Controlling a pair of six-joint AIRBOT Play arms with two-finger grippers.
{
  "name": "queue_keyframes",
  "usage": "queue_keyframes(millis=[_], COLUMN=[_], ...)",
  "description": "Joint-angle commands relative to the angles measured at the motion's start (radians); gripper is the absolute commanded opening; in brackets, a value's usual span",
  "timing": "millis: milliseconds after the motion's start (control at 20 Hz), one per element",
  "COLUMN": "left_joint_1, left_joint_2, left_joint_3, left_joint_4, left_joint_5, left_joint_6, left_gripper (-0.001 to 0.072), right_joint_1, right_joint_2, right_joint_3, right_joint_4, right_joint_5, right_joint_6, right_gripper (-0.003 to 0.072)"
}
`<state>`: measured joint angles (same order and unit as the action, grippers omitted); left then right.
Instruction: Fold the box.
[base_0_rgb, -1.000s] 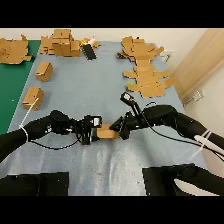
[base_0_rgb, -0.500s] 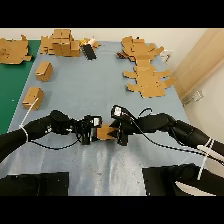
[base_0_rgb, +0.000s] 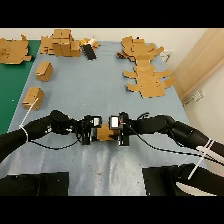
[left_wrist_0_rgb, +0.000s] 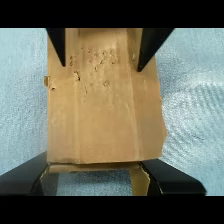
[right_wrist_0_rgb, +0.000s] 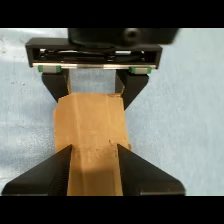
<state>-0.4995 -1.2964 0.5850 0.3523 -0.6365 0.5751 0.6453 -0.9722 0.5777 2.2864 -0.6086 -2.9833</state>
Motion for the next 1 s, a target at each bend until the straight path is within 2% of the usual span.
queue_keyframes(millis=[0,300,550,700,750,900,950], left_joint_1=[0.000,0.000,0.000,0.000,0.000,0.000,0.000], left_joint_2=[0.001,0.001,0.001,0.001,0.001,0.001,0.001], left_joint_3=[0.001,0.001,0.001,0.001,0.001,0.001,0.001], left_joint_4=[0.000,0.000,0.000,0.000,0.000,0.000,0.000], left_joint_5=[0.000,0.000,0.000,0.000,0.000,0.000,0.000], left_joint_6=[0.000,0.000,0.000,0.000,0.000,0.000,0.000], left_gripper=[0.0520,0.0520,0.0520,0.0520,0.0520,0.0520,0.0520], right_joint_1=[0.038,0.043,0.069,0.095,0.101,0.105,0.105], right_joint_2=[0.000,-0.001,-0.001,-0.001,-0.001,-0.001,-0.001], right_joint_3=[0.000,-0.003,-0.003,-0.003,-0.003,-0.003,-0.003], right_joint_4=[-0.071,-0.168,-0.171,-0.175,-0.180,-0.182,-0.188], right_joint_5=[0.003,0.048,0.053,0.066,0.075,0.085,0.085], right_joint_6=[-0.025,-0.025,-0.026,-0.026,-0.025,-0.025,-0.025], right_gripper=[0.0451,0.0451,0.0435,0.0375,0.0335,0.0328,0.0300])
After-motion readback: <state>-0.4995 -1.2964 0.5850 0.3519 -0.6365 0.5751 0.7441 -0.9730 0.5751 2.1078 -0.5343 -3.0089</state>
